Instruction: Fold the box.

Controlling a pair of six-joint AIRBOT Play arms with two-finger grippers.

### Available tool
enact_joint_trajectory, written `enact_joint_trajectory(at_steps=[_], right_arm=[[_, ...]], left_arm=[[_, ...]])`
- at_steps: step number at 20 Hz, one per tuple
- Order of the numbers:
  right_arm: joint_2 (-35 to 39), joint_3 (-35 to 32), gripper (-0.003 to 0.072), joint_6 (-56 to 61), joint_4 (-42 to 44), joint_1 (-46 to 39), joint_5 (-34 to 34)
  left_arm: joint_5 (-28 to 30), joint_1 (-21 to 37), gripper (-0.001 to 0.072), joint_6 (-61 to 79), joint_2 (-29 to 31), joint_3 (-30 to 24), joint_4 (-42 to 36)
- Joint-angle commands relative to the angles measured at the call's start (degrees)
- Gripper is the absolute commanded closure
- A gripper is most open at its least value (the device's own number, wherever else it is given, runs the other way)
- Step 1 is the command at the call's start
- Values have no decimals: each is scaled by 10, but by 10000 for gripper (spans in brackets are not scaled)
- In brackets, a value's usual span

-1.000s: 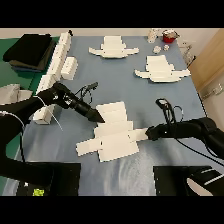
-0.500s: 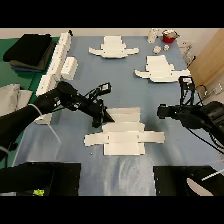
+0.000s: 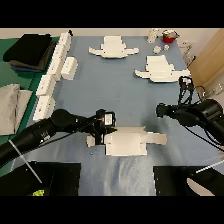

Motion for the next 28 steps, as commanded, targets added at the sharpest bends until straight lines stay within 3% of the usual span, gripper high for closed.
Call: enact_joint_trajectory(at_steps=[1,10,16,28], right_arm=[[-15,1,76,6,13,0,0],[-16,1,77,6,23,0,-2],[-16,1,77,6,28,0,-5],[-16,1,77,6,41,0,-6]], left_arm=[[76,-46,697,8,20,-42,1],[110,-46,696,8,-33,-42,1],[-58,47,696,-8,-35,11,1],[-71,64,695,-8,-93,11,1]])
